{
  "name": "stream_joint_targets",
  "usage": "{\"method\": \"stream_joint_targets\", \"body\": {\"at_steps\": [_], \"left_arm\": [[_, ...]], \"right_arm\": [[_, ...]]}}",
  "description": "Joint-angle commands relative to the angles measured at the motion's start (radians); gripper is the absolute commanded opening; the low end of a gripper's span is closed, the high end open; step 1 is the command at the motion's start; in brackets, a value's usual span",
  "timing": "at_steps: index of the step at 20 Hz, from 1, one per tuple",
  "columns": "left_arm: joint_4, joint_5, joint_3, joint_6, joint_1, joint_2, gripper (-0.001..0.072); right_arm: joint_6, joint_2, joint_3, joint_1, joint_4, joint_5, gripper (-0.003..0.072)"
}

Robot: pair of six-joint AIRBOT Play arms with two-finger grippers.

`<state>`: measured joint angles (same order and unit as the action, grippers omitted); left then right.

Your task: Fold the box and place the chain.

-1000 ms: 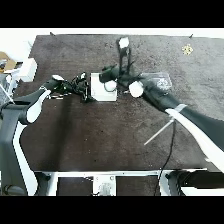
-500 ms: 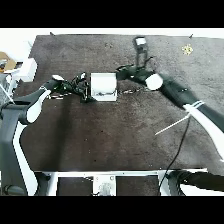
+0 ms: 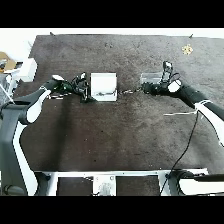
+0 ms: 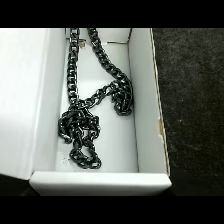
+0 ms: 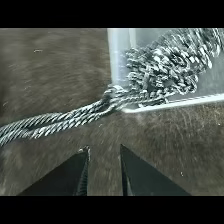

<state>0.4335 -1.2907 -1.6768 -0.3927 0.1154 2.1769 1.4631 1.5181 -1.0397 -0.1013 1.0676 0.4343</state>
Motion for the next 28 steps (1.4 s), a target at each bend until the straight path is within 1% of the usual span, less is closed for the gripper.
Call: {"method": "stream_joint_targets", "body": {"at_steps": [1, 4, 10, 11, 12, 16, 17, 18, 20, 21, 24, 28], "left_arm": [[0.0, 0.0, 0.0, 0.0, 0.0, 0.0, 0.0454], [0.0, 0.0, 0.0, 0.0, 0.0, 0.0, 0.0453], [0.0, 0.0, 0.0, 0.0, 0.0, 0.0, 0.0453], [0.0, 0.0, 0.0, 0.0, 0.0, 0.0, 0.0453], [0.0, 0.0, 0.0, 0.0, 0.0, 0.0, 0.0453], [0.0, 0.0, 0.0, 0.0, 0.0, 0.0, 0.0453], [0.0, 0.0, 0.0, 0.0, 0.0, 0.0, 0.0454], [0.0, 0.0, 0.0, 0.0, 0.0, 0.0, 0.0453], [0.0, 0.0, 0.0, 0.0, 0.0, 0.0, 0.0454], [0.0, 0.0, 0.0, 0.0, 0.0, 0.0, 0.0454], [0.0, 0.0, 0.0, 0.0, 0.0, 0.0, 0.0453], [0.0, 0.0, 0.0, 0.0, 0.0, 0.0, 0.0453]], "right_arm": [[0.015, 0.094, 0.011, -0.016, -0.084, -0.134, 0.0234], [0.016, 0.129, 0.009, -0.043, -0.135, -0.202, 0.0234], [0.016, 0.133, 0.009, -0.053, -0.183, -0.272, 0.0233], [0.016, 0.133, 0.009, -0.055, -0.183, -0.283, 0.0226], [0.016, 0.133, 0.009, -0.055, -0.183, -0.293, 0.0185], [0.022, 0.139, 0.009, -0.056, -0.19, -0.303, 0.0183], [0.023, 0.143, 0.009, -0.058, -0.19, -0.308, 0.0099], [0.023, 0.146, 0.009, -0.058, -0.194, -0.317, 0.0079], [0.023, 0.145, 0.008, -0.061, -0.202, -0.313, 0.0077], [0.021, 0.143, 0.007, -0.066, -0.2, -0.302, -0.0001], [0.015, 0.123, 0.007, -0.084, -0.183, -0.255, 0.0002], [0.015, 0.023, 0.007, -0.087, -0.112, -0.176, 0.0002]]}}
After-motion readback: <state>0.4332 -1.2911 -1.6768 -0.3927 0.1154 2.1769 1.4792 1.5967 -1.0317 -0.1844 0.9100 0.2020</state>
